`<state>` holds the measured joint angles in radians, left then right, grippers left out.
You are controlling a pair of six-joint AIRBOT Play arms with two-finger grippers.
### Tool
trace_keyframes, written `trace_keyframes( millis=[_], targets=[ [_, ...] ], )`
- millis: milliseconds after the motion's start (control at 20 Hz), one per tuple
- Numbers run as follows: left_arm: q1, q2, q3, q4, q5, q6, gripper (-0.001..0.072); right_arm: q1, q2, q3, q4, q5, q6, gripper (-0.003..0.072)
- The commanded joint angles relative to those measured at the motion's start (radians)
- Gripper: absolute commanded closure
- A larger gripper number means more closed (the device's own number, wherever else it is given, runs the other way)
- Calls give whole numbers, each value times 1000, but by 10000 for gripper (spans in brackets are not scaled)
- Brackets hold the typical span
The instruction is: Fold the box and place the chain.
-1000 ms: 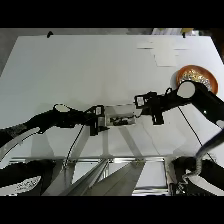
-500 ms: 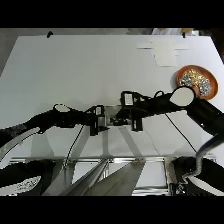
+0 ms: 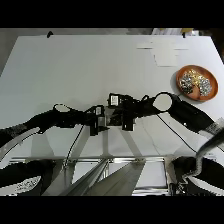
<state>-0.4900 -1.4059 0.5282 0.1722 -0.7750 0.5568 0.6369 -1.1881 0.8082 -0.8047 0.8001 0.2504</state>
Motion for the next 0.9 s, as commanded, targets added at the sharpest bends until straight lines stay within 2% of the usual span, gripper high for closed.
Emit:
trace_keyframes(
  millis=[0,150,300,400,500,550,850],
  targets=[
    [0,0,1,0,0,0,642,1,2,2,-60,12,33,416],
    [0,0,1,0,0,0,642,-52,56,3,-64,31,34,416],
    [0,0,1,0,0,0,642,-171,109,3,-74,82,29,418],
    [0,0,1,0,0,0,642,-251,120,3,-131,126,29,422],
    [0,0,1,0,0,0,642,-314,118,2,-227,171,29,568],
    [0,0,1,0,0,0,642,-342,113,1,-273,187,29,586],
    [0,0,1,0,0,0,642,-423,16,-44,-374,141,-37,586]
  ],
)
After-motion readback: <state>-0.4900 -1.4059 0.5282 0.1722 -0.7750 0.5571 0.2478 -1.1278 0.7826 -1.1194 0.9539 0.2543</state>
